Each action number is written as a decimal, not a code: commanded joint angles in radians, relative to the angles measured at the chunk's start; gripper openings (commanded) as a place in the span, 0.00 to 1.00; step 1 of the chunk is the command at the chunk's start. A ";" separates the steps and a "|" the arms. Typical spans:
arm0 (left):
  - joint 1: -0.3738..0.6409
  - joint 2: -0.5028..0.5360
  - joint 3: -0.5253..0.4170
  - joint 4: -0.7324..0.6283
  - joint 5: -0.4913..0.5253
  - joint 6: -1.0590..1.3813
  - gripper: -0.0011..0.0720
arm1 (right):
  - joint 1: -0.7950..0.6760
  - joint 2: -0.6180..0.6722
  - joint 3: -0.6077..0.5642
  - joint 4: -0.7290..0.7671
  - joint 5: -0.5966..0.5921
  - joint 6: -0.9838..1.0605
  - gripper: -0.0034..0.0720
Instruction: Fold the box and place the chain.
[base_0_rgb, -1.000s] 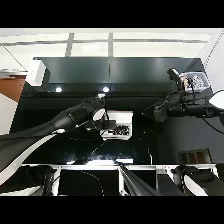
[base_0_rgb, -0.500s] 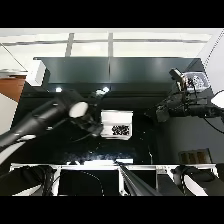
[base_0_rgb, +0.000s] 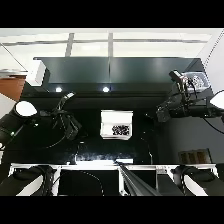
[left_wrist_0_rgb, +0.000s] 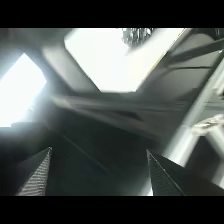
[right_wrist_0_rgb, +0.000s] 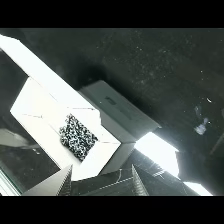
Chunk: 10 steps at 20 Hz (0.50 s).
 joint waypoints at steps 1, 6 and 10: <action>0.026 -0.044 -0.049 -0.134 0.117 0.542 0.99 | -0.001 -0.001 0.000 -0.004 -0.004 0.005 0.63; -0.029 -0.158 -0.043 -0.138 0.126 0.763 0.99 | 0.000 -0.001 0.000 -0.003 0.011 0.012 0.63; -0.044 -0.200 -0.043 -0.141 0.137 0.826 0.98 | 0.000 -0.001 0.000 -0.005 -0.018 0.012 0.63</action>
